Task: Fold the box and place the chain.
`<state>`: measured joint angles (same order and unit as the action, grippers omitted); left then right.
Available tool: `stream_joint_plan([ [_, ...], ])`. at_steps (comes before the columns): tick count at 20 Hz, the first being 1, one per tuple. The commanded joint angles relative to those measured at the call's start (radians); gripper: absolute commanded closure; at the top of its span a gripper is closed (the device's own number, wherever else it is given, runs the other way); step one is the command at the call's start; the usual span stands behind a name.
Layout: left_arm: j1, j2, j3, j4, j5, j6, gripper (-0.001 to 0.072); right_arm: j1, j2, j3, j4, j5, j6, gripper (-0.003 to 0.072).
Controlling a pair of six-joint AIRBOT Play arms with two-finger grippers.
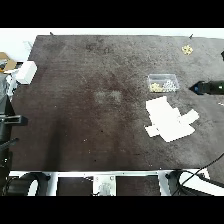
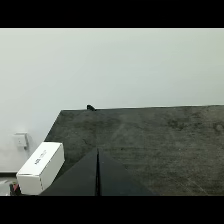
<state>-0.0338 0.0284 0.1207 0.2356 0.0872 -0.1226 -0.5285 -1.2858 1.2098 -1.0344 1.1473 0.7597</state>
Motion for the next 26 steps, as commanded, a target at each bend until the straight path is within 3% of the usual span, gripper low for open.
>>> stream_joint_plan([
  [1, -0.001, 0.000, 0.000, 0.000, 0.001, 0.000, 0.0697, -0.026, -0.082, 0.113, -0.270, 0.224, 0.075, 0.0230],
  [6, -0.001, 0.000, 0.000, 0.000, 0.000, 0.000, 0.0697, -0.025, -0.124, 0.112, -0.380, 0.241, 0.072, 0.0229],
  [21, -0.001, 0.000, 0.000, 0.000, 0.001, 0.000, 0.0697, -0.020, -0.381, 0.104, -0.290, 0.280, 0.005, 0.0252],
  [23, -0.001, 0.000, 0.000, 0.000, 0.001, 0.000, 0.0697, -0.027, -0.401, 0.104, -0.236, 0.342, -0.064, 0.0351],
  [26, -0.001, 0.000, 0.000, 0.000, 0.001, 0.000, 0.0697, -0.047, -0.419, 0.104, -0.276, 0.402, -0.063, 0.0351],
])
